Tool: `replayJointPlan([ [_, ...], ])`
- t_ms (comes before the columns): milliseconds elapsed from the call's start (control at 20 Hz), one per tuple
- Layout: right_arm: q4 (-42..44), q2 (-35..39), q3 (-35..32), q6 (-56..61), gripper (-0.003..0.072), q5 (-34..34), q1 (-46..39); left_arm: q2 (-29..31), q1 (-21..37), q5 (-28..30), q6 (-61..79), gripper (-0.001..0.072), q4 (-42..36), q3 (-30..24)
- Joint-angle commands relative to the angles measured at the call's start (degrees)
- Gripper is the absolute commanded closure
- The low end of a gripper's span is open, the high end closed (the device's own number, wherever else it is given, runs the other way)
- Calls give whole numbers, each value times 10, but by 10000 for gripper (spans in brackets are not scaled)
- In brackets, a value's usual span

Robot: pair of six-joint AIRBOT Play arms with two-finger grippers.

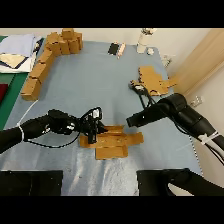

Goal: Fold the box.

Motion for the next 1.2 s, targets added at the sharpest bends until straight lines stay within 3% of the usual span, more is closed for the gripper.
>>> replayJointPlan([
  [0, -72, 33, -5, 70, 683, -97, 145, 0, 0, 0, 0, 698, 0, 0],
  [200, -141, 57, -65, 68, 680, -39, 357, 0, 0, 0, 0, 698, 0, 0],
  [250, -155, 54, -88, 57, 579, -9, 400, 0, 0, -1, 0, 698, 0, 0],
  [300, -164, 49, -109, 48, 261, 22, 429, 0, 0, 0, 0, 698, 0, 0],
  [350, -175, 39, -127, 45, 102, 44, 448, 0, 0, 0, 0, 698, 0, 0],
  [650, -209, -25, -146, -9, 106, 56, 452, 0, 0, 0, 0, 698, 0, 0],
  [1150, -296, -31, -146, -8, 110, 62, 450, 0, 0, -1, 0, 698, 0, 0],
])
